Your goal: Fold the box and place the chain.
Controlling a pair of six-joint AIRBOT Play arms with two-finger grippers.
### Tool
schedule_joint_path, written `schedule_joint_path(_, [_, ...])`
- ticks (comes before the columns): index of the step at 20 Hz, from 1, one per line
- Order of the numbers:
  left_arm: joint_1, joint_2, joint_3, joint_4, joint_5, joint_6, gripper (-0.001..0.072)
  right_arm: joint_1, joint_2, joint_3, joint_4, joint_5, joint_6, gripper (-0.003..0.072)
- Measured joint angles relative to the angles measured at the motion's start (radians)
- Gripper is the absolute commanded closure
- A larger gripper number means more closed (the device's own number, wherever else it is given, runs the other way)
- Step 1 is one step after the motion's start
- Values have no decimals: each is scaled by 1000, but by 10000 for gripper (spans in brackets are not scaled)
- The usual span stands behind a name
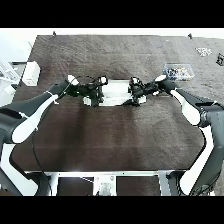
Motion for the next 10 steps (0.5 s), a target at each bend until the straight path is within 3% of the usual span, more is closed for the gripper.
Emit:
schedule_joint_path(2, [0, -1, 0, -23, -1, 19, 276, 0, 0, 0, 0, 0, 0, 212])
schedule_joint_path(4, [-1, -2, 0, -41, -3, 34, 264, 0, 0, 0, 0, 0, 0, 212])
schedule_joint_path(5, [-1, -2, 0, -44, -3, 42, 101, 0, 0, 0, 0, 0, 0, 212])
schedule_joint_path(10, [0, -2, 0, -51, 2, 72, 87, 0, 0, 0, 1, 0, 1, 212])
